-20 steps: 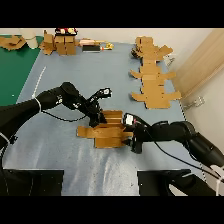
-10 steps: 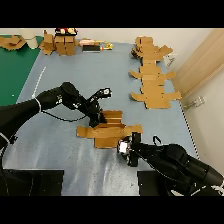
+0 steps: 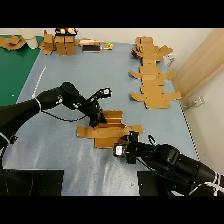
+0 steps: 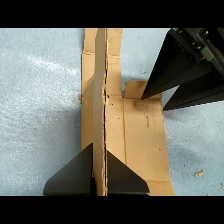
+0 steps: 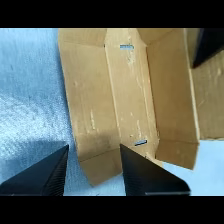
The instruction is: Fold the box.
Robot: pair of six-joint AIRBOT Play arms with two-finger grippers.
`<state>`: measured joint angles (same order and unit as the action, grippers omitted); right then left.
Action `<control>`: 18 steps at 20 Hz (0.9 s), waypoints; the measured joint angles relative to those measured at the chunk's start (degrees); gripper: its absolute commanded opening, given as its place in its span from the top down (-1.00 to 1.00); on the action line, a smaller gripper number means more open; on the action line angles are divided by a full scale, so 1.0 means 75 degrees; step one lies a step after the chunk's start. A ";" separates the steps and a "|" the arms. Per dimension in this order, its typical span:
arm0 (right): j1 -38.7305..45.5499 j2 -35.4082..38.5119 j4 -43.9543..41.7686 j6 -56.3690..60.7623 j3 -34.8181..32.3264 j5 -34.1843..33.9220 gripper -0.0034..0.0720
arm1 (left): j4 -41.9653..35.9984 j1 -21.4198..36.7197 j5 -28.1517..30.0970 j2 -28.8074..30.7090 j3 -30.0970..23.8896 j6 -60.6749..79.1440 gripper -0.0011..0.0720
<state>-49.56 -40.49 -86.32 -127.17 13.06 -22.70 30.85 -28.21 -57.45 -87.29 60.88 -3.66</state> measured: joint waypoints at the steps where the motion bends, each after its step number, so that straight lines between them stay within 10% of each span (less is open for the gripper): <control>1: 0.0000 -0.0050 0.0058 0.0047 0.0000 0.0093 -0.46 | 0.0000 0.0000 0.0000 0.0000 0.0000 -0.0003 0.93; 18: 0.0761 0.0163 0.0125 0.1588 0.0507 0.0749 -0.46 | 0.0000 0.0000 0.0000 0.0000 0.0000 0.0000 0.93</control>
<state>-43.86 -39.27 -85.38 -115.26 16.86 -17.08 30.85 -28.21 -57.45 -87.29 60.88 -3.66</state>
